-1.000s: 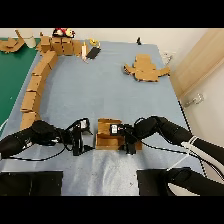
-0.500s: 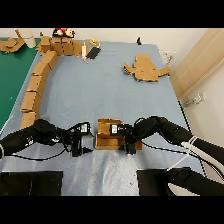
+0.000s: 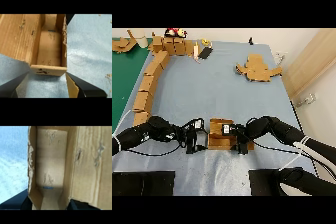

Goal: Fold the box.

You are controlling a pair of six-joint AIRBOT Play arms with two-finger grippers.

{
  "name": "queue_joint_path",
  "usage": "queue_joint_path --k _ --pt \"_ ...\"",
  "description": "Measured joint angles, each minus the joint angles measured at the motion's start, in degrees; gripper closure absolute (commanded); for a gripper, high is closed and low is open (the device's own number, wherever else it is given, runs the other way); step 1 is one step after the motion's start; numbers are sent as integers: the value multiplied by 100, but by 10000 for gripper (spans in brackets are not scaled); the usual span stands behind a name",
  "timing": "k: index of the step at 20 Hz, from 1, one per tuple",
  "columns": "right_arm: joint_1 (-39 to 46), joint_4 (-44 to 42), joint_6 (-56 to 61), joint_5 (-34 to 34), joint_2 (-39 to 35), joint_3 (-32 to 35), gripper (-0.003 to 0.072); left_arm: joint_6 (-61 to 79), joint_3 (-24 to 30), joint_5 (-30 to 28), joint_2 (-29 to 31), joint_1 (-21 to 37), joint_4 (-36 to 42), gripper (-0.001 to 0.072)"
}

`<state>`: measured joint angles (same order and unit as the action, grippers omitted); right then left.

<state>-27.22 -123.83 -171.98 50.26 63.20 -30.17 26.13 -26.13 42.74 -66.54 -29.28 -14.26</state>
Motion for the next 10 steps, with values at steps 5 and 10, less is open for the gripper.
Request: queue_joint_path --k 5,10 --pt "0 0 0 0 0 0 228 2 -31 85 -37 -46 87 -11" --pt "0 2 2 0 0 0 228 2 -184 118 -197 -127 125 -11"
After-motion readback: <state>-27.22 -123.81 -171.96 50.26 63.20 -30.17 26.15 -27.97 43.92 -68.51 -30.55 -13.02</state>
